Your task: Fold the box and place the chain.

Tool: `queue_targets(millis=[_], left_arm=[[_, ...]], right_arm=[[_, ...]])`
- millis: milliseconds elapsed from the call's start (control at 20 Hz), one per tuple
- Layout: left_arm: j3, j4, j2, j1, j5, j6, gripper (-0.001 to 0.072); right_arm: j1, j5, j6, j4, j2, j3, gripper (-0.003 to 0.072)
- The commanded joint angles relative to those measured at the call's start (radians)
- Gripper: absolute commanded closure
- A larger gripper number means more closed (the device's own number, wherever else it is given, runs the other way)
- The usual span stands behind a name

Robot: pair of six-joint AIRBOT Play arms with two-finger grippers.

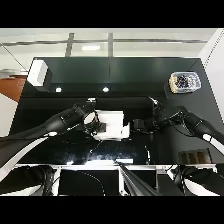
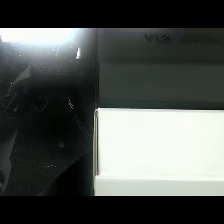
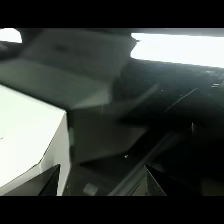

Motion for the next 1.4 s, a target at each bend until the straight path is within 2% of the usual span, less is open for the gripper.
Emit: queue_targets(millis=[0, 250, 500, 550, 650, 750, 900, 1100, 1350], left_arm=[[0.001, 0.0, 0.0, 0.0, -0.002, -0.002, 0.0684], [0.001, 0.0, 0.0, 0.0, -0.003, -0.002, 0.0684], [0.001, 0.0, 0.0, 0.0, -0.008, -0.001, 0.0684], [0.001, 0.0, 0.0, 0.0, -0.008, -0.001, 0.0684], [0.001, 0.0, 0.0, 0.0, -0.008, -0.001, 0.0684], [0.001, 0.0, 0.0, 0.0, -0.008, -0.001, 0.0684], [0.001, 0.0, 0.0, 0.0, -0.008, -0.001, 0.0684], [0.001, 0.0, 0.0, 0.0, -0.008, -0.001, 0.0684], [0.001, 0.0, 0.0, 0.0, -0.009, -0.001, 0.0684]], right_arm=[[0.014, -0.129, -0.006, -0.034, -0.003, 0.073, 0.0069], [0.051, -0.139, -0.004, -0.03, -0.003, 0.113, 0.0077], [0.153, -0.016, 0.079, -0.033, -0.003, 0.114, 0.0085], [0.175, 0.013, 0.095, -0.033, -0.003, 0.114, 0.0155], [0.215, 0.066, 0.14, -0.039, -0.003, 0.115, 0.0155], [0.253, 0.1, 0.225, -0.11, -0.008, 0.132, 0.0155], [0.306, 0.087, 0.359, -0.267, -0.04, 0.183, 0.0156], [0.362, 0.051, 0.497, -0.416, -0.072, 0.233, 0.0283], [0.418, -0.008, 0.637, -0.554, -0.119, 0.275, 0.0284]])
